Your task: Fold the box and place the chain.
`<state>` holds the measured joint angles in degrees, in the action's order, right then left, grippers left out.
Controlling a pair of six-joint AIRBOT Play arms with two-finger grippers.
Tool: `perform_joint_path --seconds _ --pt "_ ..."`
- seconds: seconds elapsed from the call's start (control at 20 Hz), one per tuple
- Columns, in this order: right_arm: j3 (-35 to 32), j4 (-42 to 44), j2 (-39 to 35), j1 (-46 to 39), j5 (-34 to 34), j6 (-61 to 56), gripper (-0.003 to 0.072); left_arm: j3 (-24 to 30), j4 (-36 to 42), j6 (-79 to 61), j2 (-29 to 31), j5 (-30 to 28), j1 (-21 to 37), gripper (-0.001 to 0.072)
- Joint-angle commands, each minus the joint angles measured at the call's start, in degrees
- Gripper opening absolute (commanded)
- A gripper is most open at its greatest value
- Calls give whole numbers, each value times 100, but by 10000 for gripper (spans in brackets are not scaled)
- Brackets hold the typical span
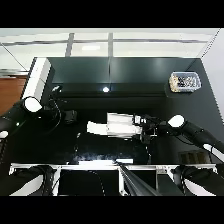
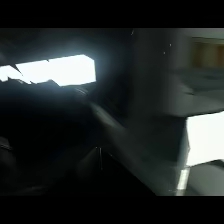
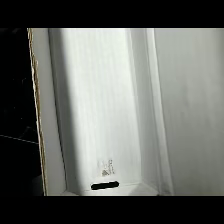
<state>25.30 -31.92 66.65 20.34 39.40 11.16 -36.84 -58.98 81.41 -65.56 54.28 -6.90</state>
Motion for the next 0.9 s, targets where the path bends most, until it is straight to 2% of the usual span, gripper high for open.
perform_joint_path --seconds 0.0,0.15,0.25,0.4,0.85 --pt "-2 0 0 4 2 0 487 68 1226 -195 -673 411 267 27" --pt "-2 0 0 4 2 0 487 68 1401 -348 -1364 520 22 27" --pt "-2 0 0 4 2 0 487 68 2015 -916 -1558 420 -173 26" --pt "-2 2 0 4 0 -2 487 66 2811 -1552 -1620 334 -415 26" --pt "-2 2 0 4 0 -2 487 50 3042 -1832 -1620 354 -669 27"
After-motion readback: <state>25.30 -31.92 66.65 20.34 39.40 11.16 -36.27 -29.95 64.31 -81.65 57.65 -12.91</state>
